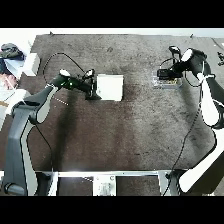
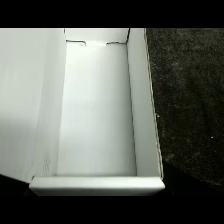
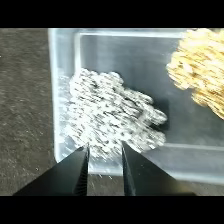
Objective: Fold the box and place the chain.
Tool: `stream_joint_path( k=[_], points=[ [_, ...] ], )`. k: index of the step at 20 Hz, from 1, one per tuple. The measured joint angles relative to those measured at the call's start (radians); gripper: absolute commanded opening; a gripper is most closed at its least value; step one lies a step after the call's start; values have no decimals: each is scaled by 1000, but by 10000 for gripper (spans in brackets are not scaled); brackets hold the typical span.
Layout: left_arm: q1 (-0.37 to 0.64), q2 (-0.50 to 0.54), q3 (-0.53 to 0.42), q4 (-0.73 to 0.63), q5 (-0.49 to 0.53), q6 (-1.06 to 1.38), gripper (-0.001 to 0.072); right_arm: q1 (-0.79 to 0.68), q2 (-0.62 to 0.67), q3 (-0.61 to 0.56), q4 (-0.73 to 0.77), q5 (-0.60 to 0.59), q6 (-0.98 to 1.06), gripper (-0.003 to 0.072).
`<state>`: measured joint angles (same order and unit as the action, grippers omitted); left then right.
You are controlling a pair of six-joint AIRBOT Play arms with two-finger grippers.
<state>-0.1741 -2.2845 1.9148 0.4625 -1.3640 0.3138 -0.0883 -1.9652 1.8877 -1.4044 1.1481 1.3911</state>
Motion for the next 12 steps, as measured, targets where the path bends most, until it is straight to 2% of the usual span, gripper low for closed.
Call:
stream_joint_path(
  k=[12],
  points=[
    [0,0,0,0,0,0,405,6,-31,0,22,-38,-136,222]
  ],
)
